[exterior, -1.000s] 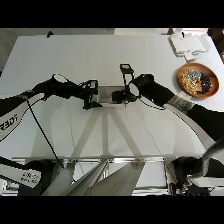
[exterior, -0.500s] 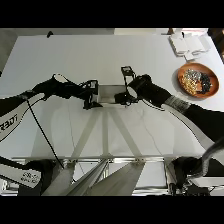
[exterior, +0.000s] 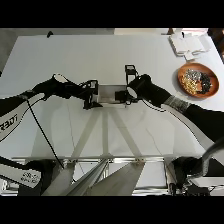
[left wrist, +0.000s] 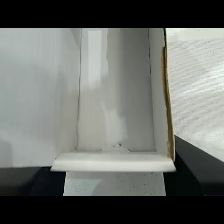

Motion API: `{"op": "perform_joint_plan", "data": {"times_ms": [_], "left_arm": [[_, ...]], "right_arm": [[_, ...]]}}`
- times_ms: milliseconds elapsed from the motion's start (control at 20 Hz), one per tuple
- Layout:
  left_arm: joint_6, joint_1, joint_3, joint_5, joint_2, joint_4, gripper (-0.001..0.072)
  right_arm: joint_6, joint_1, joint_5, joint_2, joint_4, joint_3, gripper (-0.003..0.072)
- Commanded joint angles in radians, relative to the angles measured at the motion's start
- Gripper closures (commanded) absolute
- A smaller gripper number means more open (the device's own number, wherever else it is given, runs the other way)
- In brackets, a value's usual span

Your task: Fold the box and place the chain.

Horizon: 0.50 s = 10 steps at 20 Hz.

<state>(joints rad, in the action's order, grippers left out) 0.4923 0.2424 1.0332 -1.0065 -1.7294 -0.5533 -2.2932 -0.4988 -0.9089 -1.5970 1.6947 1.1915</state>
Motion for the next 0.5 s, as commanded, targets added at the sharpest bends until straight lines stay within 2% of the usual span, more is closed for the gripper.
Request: {"op": "perform_joint_plan", "data": {"times_ms": [0,100,150,200,350,400,450], "left_arm": [[0.000,0.000,0.000,0.000,0.000,0.000,0.0374],[0.000,0.000,0.000,0.000,0.000,0.000,0.0374],[0.000,0.000,0.000,0.000,0.000,0.000,0.0374],[0.000,0.000,0.000,0.000,0.000,0.000,0.0374],[0.000,0.000,0.000,0.000,0.000,0.000,0.0374],[0.000,0.000,0.000,0.000,0.000,0.000,0.0374],[0.000,0.000,0.000,0.000,0.000,0.000,0.0374]], "right_arm": [[-0.064,-0.014,0.005,-0.019,-0.001,0.000,0.0384],[-0.066,-0.022,0.003,-0.033,-0.001,0.000,0.0473],[-0.066,-0.023,0.004,-0.036,-0.001,0.000,0.0609],[-0.066,-0.024,0.010,-0.036,0.003,0.000,0.0675],[-0.066,-0.023,0.011,-0.036,0.003,0.000,0.0675],[-0.066,-0.023,0.010,-0.035,0.002,0.000,0.0651],[-0.066,-0.024,0.010,-0.032,0.002,0.000,0.0521]]}}
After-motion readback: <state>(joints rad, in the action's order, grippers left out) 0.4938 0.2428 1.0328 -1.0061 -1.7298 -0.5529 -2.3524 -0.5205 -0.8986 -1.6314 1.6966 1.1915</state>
